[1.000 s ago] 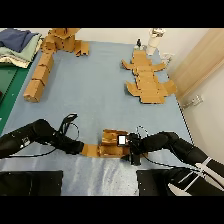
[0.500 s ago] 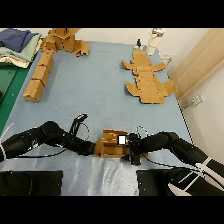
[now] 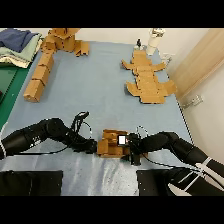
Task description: Fold the box.
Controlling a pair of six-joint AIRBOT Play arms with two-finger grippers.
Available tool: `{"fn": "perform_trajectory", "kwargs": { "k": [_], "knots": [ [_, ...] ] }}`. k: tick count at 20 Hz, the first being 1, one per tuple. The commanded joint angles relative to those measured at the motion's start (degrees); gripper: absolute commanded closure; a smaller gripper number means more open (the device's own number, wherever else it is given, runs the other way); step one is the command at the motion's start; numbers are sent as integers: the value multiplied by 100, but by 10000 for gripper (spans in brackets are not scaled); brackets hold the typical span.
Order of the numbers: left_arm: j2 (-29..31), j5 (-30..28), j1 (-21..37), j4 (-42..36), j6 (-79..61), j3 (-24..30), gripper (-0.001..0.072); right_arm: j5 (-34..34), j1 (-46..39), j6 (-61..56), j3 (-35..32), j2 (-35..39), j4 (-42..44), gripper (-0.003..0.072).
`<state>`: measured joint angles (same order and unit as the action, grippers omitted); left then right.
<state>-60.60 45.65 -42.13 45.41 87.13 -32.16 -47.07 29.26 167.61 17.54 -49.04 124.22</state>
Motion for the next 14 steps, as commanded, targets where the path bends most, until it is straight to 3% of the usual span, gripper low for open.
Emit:
{"fn": "perform_trajectory", "kwargs": {
  "k": [1, 5, 9, 11, 14],
  "knots": [
    [-2, 249, 114, 413, 339, -219, 273, 0, 2, -2, 0, -4, 2, 187],
    [-2, 693, 365, 507, 376, -575, 272, 0, 2, -2, 0, -4, 2, 187],
    [-7, 748, 258, 350, 313, -678, 269, 0, 2, -2, 0, -4, 2, 187],
    [-7, 721, 111, 203, 177, -680, 172, 0, 2, -2, 0, -4, 2, 187],
    [-31, 691, -50, 199, 181, -680, 172, 0, 2, -2, 0, -4, 2, 187]
  ]
}}
